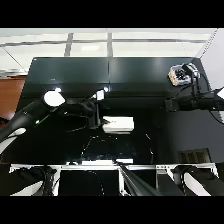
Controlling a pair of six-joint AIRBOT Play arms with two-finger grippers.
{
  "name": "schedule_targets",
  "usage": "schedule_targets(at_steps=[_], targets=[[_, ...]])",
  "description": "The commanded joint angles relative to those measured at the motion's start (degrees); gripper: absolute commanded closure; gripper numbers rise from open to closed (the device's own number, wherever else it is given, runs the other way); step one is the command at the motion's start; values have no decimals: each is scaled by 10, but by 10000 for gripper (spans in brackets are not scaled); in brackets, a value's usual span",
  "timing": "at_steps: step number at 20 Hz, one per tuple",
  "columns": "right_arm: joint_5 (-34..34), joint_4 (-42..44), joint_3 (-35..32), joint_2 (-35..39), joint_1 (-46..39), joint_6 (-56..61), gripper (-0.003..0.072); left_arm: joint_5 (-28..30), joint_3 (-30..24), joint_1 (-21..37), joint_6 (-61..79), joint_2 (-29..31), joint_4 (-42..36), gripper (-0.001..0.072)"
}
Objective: Fold the box and place the chain.
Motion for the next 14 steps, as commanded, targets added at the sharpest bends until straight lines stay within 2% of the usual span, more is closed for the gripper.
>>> schedule_targets(at_steps=[1,5,8,14], targets=[[-4,-5,-1,6,-23,8,669,-13,70,-29,-54,-81,3,2],[-1,-5,-1,6,-23,8,669,-57,113,-42,-54,-145,7,2],[-1,-5,-1,6,-23,7,669,-51,115,-59,-68,-151,54,2],[-9,-5,-1,6,-23,7,669,-52,115,-63,-95,-151,61,2]])
